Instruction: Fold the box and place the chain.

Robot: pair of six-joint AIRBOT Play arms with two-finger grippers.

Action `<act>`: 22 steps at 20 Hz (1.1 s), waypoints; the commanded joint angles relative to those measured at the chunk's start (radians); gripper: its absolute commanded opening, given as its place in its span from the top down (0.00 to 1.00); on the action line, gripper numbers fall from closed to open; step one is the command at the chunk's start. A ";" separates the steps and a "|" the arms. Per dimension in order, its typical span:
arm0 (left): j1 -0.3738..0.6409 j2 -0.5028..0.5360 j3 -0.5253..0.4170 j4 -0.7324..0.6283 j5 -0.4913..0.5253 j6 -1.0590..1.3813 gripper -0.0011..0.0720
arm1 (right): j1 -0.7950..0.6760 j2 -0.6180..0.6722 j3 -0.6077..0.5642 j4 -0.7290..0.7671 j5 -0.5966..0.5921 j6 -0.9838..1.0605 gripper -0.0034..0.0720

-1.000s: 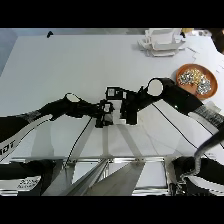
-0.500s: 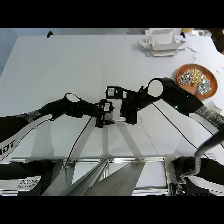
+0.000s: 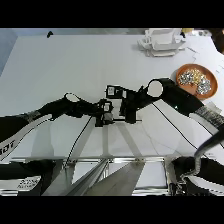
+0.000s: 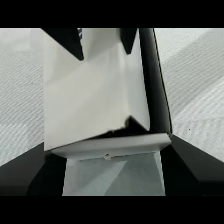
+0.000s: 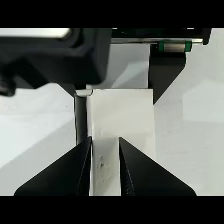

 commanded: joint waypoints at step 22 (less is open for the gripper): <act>-0.001 0.001 0.000 0.001 -0.003 0.002 0.87 | -0.001 0.022 -0.074 0.042 -0.024 0.019 0.51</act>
